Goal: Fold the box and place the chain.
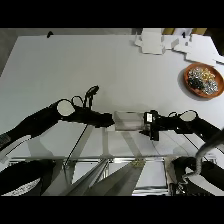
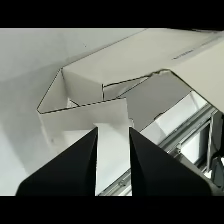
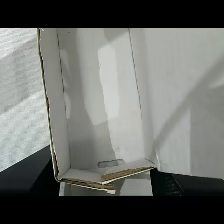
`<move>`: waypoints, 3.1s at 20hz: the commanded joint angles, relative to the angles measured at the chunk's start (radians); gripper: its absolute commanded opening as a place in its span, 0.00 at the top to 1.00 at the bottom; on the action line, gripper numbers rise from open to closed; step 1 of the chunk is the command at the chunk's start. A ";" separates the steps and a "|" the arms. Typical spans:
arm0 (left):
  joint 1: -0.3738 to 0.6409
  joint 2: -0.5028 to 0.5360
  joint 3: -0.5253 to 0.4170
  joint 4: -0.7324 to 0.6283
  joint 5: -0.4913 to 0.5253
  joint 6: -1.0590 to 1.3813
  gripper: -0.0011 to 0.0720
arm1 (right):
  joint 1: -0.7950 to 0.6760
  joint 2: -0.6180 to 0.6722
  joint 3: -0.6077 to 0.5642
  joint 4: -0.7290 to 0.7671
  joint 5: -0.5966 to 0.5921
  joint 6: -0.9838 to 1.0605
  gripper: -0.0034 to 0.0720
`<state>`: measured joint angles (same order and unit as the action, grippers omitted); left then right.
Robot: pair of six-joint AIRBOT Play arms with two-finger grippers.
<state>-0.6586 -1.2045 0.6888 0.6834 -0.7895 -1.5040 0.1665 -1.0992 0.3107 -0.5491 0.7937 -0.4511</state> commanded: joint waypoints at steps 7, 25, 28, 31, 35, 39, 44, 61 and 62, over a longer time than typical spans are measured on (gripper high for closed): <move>0.152 0.180 0.001 0.343 -0.168 -0.229 0.81 | 0.000 0.000 0.001 0.000 0.001 0.000 0.43; 0.005 -0.002 -0.119 -0.043 0.056 -0.014 0.61 | 0.000 0.000 0.000 0.000 0.000 0.000 0.43; -0.018 -0.001 -0.096 -0.056 0.060 -0.014 0.61 | 0.000 0.000 0.000 0.000 0.000 0.000 0.43; -0.027 0.005 -0.078 -0.055 0.060 -0.013 0.61 | 0.000 0.000 0.001 0.000 0.000 0.000 0.43; -0.023 0.033 -0.078 -0.045 0.031 0.009 0.61 | 0.000 0.000 0.000 0.000 0.000 0.000 0.43; -0.015 0.054 -0.078 -0.043 0.009 0.008 0.61 | 0.000 0.000 0.001 0.000 0.000 0.000 0.43; -0.018 0.053 -0.078 -0.042 0.045 0.006 0.47 | 0.000 0.000 0.000 0.000 0.000 0.000 0.43; -0.185 -0.127 0.212 0.395 -0.051 -0.462 0.45 | 0.000 0.000 0.000 0.000 0.000 0.000 0.43; -0.196 -0.141 0.229 0.425 -0.069 -0.499 0.45 | 0.000 0.000 0.000 0.000 0.000 0.000 0.43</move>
<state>-0.8234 -1.3060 0.8646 1.0023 -0.8036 -1.8816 0.1665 -1.0996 0.3107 -0.5495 0.7940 -0.4511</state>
